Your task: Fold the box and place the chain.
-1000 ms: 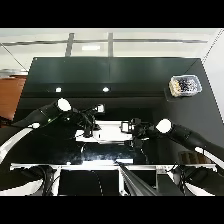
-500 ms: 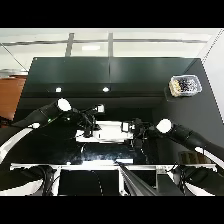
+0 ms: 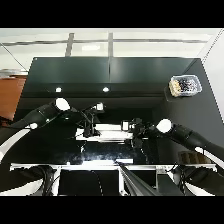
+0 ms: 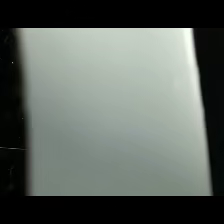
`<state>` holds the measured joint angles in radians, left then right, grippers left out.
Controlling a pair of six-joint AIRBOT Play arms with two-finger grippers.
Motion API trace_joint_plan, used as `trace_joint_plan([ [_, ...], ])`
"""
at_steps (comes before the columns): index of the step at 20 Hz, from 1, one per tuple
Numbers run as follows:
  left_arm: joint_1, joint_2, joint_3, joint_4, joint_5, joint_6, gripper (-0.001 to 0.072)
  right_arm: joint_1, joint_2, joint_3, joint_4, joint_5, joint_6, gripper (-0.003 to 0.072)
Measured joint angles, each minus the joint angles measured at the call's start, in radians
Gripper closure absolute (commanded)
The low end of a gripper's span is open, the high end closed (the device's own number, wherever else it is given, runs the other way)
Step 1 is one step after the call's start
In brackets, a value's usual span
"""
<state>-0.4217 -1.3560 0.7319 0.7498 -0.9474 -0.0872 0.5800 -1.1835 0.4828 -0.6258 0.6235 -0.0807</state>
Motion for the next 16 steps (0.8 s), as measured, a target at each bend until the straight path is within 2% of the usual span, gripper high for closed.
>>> trace_joint_plan([
  [6, 0.074, 0.130, 0.000, 0.044, -0.051, -0.096, 0.0056, 0.000, 0.000, 0.000, 0.022, -0.019, 0.017, 0.0150],
  [7, 0.090, 0.160, 0.000, 0.069, -0.071, -0.131, 0.0077, 0.000, 0.000, 0.000, 0.023, -0.019, 0.017, 0.0150],
  [8, 0.106, 0.191, 0.000, 0.099, -0.095, -0.179, 0.0244, 0.000, 0.000, 0.000, 0.024, -0.022, 0.018, 0.0150],
  [9, 0.119, 0.217, 0.000, 0.127, -0.120, -0.234, 0.0594, 0.000, 0.000, 0.000, 0.024, -0.023, 0.019, 0.0150],
  [10, 0.135, 0.245, 0.000, 0.157, -0.153, -0.307, 0.0680, 0.000, 0.000, 0.000, 0.025, -0.024, 0.021, 0.0149],
  [12, 0.159, 0.281, -0.008, 0.165, -0.237, -0.426, 0.0682, 0.000, 0.000, 0.000, 0.026, -0.027, 0.021, 0.0149],
  [14, 0.156, 0.301, -0.037, 0.098, -0.298, -0.483, 0.0681, 0.000, 0.000, 0.000, 0.027, -0.029, 0.021, 0.0150],
  [16, 0.121, 0.312, -0.082, 0.026, -0.257, -0.514, 0.0680, 0.000, 0.000, 0.000, 0.027, -0.029, 0.024, 0.0150],
])
